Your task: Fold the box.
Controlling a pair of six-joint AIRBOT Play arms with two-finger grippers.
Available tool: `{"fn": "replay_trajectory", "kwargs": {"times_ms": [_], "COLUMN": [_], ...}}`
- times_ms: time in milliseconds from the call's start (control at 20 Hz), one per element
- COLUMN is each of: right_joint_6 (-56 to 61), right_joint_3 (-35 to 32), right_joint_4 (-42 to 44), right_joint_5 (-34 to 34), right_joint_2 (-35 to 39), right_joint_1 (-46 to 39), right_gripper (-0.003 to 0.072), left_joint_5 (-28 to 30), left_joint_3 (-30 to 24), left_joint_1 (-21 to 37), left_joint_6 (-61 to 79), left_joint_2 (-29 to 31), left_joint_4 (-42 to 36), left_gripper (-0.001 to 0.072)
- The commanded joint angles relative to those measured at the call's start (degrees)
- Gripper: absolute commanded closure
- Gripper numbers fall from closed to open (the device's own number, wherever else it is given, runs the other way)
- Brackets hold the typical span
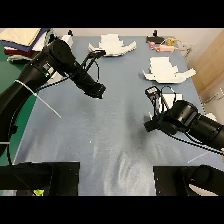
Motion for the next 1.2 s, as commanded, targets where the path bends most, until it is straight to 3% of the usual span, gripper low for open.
{"fn": "replay_trajectory", "kwargs": {"times_ms": [0, 600, 850, 950, 1050, 1150], "right_joint_6": [0.0, 0.3, 1.5, 10.7, 10.3, 10.2], "right_joint_3": [0.0, 0.0, 0.0, 0.0, 0.2, 0.8], "right_joint_4": [0.0, 0.0, 4.4, 4.8, 5.2, -0.3], "right_joint_5": [0.0, 0.3, 4.7, 3.0, -1.2, -5.9], "right_joint_2": [0.0, 0.0, -0.2, -0.1, 0.0, 0.0], "right_joint_1": [0.0, 0.0, 0.0, 0.0, 0.0, -0.3], "right_gripper": [0.0682, 0.0682, 0.0681, 0.0681, 0.0681, 0.0681], "left_joint_5": [0.0, 0.0, 0.3, 2.5, 3.6, 4.5], "left_joint_3": [0.0, 0.0, 0.0, 0.0, 0.0, 0.0], "left_joint_1": [0.0, 0.0, 0.0, -0.1, -0.2, -0.3], "left_joint_6": [0.0, 0.0, 0.0, 0.0, 0.0, 0.0], "left_joint_2": [0.0, 0.0, 0.0, 0.0, 0.0, 0.0], "left_joint_4": [0.0, 0.0, 0.0, 0.0, 0.0, 0.0], "left_gripper": [0.0697, 0.0697, 0.0697, 0.0697, 0.0697, 0.0698]}}
